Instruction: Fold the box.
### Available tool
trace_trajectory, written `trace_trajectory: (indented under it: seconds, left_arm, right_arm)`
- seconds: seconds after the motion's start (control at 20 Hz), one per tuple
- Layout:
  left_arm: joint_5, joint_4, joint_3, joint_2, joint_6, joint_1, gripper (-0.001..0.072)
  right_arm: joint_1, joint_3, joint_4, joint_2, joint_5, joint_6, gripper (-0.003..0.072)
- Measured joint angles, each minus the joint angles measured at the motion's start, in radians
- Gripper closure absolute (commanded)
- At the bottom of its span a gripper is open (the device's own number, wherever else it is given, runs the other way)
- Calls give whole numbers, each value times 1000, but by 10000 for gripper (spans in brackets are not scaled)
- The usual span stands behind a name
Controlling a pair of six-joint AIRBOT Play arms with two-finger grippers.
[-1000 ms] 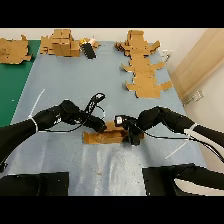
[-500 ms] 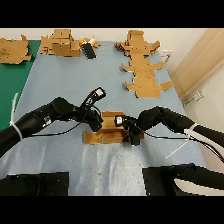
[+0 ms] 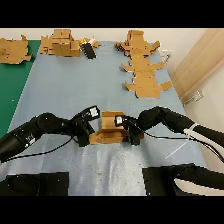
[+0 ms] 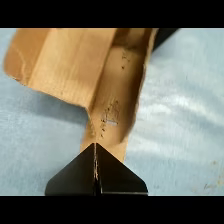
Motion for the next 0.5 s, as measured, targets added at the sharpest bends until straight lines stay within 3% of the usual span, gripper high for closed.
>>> trace_trajectory:
  seconds: [0.05, 0.1, 0.5]
  left_arm:
    - [-2, 8, -7, 6, 32, -1, 268]
    - [-6, 15, -13, 10, 72, -2, 117]
    - [-4, 35, -25, -20, 222, -13, 119]
  right_arm:
    - [0, 0, 0, 0, 0, 0, 234]
    - [0, 0, 0, 0, 0, 0, 234]
    - [0, 0, 0, 0, -1, 0, 234]
